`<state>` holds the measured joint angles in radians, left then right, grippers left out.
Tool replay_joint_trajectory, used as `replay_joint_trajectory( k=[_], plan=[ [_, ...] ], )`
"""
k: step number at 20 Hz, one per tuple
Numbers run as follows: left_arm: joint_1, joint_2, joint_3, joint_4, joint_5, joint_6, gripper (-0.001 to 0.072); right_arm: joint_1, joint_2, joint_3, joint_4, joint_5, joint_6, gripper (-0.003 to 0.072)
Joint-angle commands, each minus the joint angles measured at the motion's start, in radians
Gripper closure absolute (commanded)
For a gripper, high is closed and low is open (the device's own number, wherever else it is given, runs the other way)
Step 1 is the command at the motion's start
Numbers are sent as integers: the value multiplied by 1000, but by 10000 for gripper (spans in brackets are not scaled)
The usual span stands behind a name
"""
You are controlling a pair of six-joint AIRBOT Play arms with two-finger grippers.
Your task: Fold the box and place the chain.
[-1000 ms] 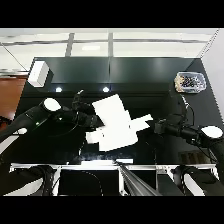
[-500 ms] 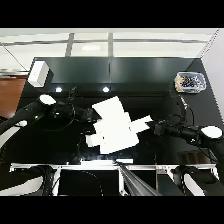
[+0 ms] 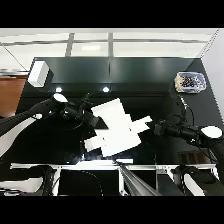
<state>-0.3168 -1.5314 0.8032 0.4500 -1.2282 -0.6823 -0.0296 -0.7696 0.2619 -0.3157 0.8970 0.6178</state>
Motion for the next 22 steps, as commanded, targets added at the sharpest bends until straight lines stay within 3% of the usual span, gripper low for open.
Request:
replay_joint_trajectory(
  k=[1, 2, 3, 11, 12, 13, 14, 17, 20, 22],
  plan=[
    [-5, -18, 38, 98, -78, 40, 468, 0, 1, 0, 1, 0, 6, 676],
    [-5, -18, 40, 90, -80, 56, 593, 0, 1, 0, 1, 0, 6, 676],
    [-5, -18, 43, 90, -80, 59, 630, 0, 1, 0, 1, 0, 6, 676],
    [-6, -11, 45, 90, -71, 182, 686, -29, 1, 41, -76, 19, 3, 672],
    [-6, 2, 45, 93, -53, 182, 687, -53, 1, 78, -130, 56, 25, 611],
    [-11, 23, 43, 99, -29, 186, 687, -74, 1, 114, -188, 86, 67, 232],
    [-20, 55, 43, 122, 6, 202, 687, -86, 1, 157, -264, 112, 94, 15],
    [-84, 171, 41, 202, 136, 244, 688, -87, 1, 272, -447, 187, 65, 15],
    [-181, 225, 24, 270, 323, 471, 684, -71, 1, 299, -400, 232, -145, 16],
    [-213, 198, 23, 294, 359, 576, 684, -13, 0, 297, -403, 227, -237, 16]
  ],
)
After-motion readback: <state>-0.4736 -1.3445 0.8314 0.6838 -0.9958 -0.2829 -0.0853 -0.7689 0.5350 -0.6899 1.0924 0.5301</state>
